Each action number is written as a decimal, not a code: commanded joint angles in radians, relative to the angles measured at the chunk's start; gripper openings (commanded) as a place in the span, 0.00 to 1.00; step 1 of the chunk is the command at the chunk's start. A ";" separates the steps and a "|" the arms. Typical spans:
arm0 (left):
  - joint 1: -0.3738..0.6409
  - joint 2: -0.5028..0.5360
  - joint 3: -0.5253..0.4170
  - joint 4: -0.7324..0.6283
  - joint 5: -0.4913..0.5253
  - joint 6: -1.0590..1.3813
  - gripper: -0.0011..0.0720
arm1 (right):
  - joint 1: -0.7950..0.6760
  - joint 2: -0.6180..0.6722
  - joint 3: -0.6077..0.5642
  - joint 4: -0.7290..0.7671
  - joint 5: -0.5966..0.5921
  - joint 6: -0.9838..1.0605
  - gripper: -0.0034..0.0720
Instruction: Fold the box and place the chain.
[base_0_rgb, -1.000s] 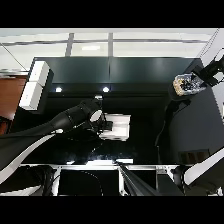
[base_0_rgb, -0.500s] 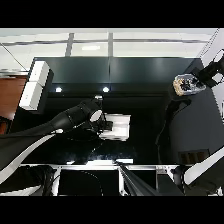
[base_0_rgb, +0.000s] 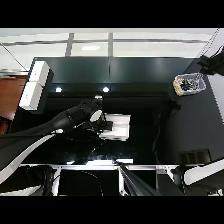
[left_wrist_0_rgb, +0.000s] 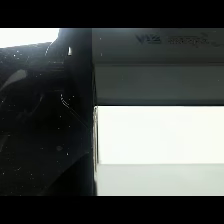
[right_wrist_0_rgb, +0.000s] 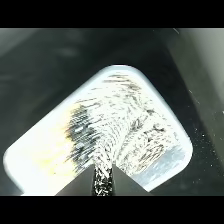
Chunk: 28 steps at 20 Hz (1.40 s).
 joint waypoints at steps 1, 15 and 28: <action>0.001 0.000 0.000 0.000 0.002 0.000 0.05 | 0.019 0.124 0.001 0.008 0.017 -0.086 0.05; 0.001 0.000 0.000 0.001 -0.004 0.000 0.05 | 0.003 0.401 0.001 0.282 0.047 -0.168 0.05; 0.001 0.000 0.000 0.001 -0.003 0.000 0.05 | 0.185 0.742 -0.192 0.466 0.134 -0.268 0.05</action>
